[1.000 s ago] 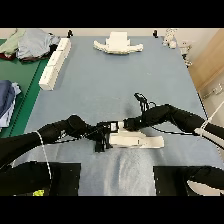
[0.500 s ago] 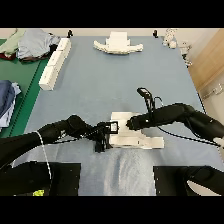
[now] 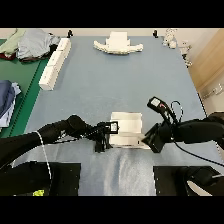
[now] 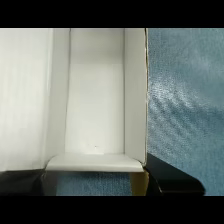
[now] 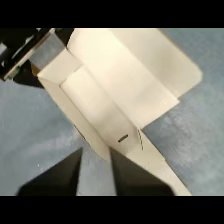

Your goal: Fold the box.

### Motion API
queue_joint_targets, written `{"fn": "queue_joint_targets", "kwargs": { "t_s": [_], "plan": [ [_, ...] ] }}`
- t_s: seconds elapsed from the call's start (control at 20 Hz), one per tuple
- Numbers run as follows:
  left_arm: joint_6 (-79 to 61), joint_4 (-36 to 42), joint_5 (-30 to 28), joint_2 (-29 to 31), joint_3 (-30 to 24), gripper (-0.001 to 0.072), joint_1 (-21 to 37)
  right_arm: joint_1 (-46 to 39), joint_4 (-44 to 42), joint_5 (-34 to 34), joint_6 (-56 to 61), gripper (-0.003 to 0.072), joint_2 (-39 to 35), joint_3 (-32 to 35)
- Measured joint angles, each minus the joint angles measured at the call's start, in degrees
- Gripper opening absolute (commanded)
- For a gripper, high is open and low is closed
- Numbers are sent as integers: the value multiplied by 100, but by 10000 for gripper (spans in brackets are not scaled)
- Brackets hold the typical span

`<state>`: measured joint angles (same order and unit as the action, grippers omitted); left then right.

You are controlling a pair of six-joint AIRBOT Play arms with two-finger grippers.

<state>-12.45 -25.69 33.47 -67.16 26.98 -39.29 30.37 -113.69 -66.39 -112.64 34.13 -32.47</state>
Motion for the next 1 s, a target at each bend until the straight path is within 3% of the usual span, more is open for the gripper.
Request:
{"fn": "queue_joint_targets", "kwargs": {
  "t_s": [0.05,0.1,0.15,0.2,0.55,0.75,0.9,1.0],
  "plan": [
    [2,0,0,0,0,522,0,0,111,-166,-136,490,-72,70],
    [2,0,0,0,0,522,0,-2,243,-306,-313,538,-118,142],
    [2,0,0,0,0,522,0,0,365,-391,-498,634,-127,203],
    [2,0,0,0,0,522,0,-2,483,-415,-741,662,-107,262],
    [2,0,0,0,0,522,0,0,776,568,-2677,661,485,610],
    [2,0,-2,0,0,522,0,59,678,1058,-3204,658,791,660],
    [2,2,-2,0,0,522,0,192,629,1311,-3364,646,981,678],
    [2,2,-2,0,0,522,0,260,610,1419,-3429,461,1093,691]
  ]
}}
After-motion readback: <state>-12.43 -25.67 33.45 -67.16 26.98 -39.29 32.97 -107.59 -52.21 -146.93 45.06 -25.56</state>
